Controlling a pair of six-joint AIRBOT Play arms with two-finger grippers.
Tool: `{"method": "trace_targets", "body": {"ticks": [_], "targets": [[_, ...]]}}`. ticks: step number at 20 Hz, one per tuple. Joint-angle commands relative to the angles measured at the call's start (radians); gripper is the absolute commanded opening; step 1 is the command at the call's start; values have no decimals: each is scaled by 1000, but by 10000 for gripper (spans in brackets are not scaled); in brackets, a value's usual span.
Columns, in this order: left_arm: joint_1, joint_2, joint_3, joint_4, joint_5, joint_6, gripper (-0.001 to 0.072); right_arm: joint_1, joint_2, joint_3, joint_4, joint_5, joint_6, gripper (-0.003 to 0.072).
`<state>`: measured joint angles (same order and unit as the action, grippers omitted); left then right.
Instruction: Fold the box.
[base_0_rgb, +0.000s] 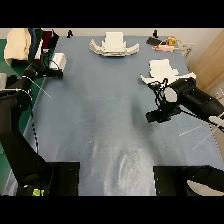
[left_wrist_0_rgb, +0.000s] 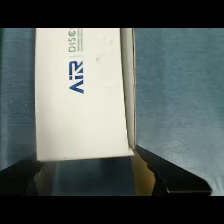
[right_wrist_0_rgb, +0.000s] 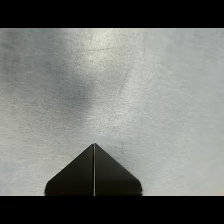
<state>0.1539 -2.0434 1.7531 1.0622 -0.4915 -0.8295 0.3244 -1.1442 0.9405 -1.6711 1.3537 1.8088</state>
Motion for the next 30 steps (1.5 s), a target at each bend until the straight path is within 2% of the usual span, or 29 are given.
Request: {"method": "trace_targets", "body": {"ticks": [1, 4, 8, 10, 12, 13, 14, 15, 17, 20, 22, 25, 30], "targets": [[18, 63, 5, -2, -97, -2, 694, 0, 0, 0, 1, 0, 0, 5], [43, 158, 6, 47, -295, -3, 693, 0, 0, 0, 1, 0, 0, 5], [60, 315, 6, 209, -546, -152, 693, 0, 0, 0, 1, 0, 0, 5], [58, 399, 6, 211, -669, -222, 693, 0, 0, 0, 1, 0, 0, 5], [48, 473, 6, 155, -776, -291, 691, 0, 0, 0, 1, 0, 0, 5], [40, 505, 6, 98, -829, -292, 532, 0, 0, 0, 1, 0, 0, 5], [30, 533, 6, 44, -879, -293, 193, 0, 0, 0, 1, 0, 0, 5], [16, 557, 6, -16, -919, -286, 18, 0, 0, 0, 1, 0, 1, 5], [-26, 592, 6, -107, -954, -286, 16, 0, 0, 0, 1, 0, 0, 5], [-138, 657, -33, -94, -963, -301, 13, 0, 0, 0, 1, 0, 0, 5], [-233, 733, -126, -31, -909, -324, 12, 0, 0, 0, 1, 0, 0, 5], [-375, 868, -333, 69, -758, -369, 13, 0, 0, 0, 1, 0, 0, 5], [-522, 1029, -697, 71, -540, -409, 13, 0, 0, 0, 1, 0, 0, 5]]}}
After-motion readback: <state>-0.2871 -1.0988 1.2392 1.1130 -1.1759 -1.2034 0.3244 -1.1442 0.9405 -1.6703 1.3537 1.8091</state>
